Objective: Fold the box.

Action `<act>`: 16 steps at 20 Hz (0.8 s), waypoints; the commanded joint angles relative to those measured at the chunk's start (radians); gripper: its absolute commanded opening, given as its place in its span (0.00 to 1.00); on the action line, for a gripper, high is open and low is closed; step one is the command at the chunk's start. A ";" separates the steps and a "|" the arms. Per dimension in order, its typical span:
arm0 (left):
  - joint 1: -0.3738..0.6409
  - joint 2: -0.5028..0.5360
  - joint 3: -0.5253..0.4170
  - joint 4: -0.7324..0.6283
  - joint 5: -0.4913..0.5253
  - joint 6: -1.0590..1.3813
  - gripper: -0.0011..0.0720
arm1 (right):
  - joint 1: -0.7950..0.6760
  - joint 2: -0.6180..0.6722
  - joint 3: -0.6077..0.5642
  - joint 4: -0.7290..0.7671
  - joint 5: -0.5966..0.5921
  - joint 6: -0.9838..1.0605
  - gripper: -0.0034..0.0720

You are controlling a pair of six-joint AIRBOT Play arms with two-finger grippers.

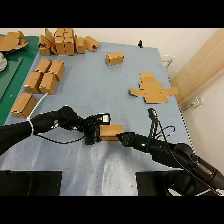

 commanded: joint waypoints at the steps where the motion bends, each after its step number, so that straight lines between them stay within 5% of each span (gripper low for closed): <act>1: 0.000 0.001 0.001 0.000 0.000 0.000 0.61 | -0.015 -0.014 -0.056 0.065 0.205 0.186 0.05; 16: 0.000 0.001 0.001 0.000 0.000 0.000 0.61 | 0.125 -0.280 0.020 0.063 0.270 0.186 0.05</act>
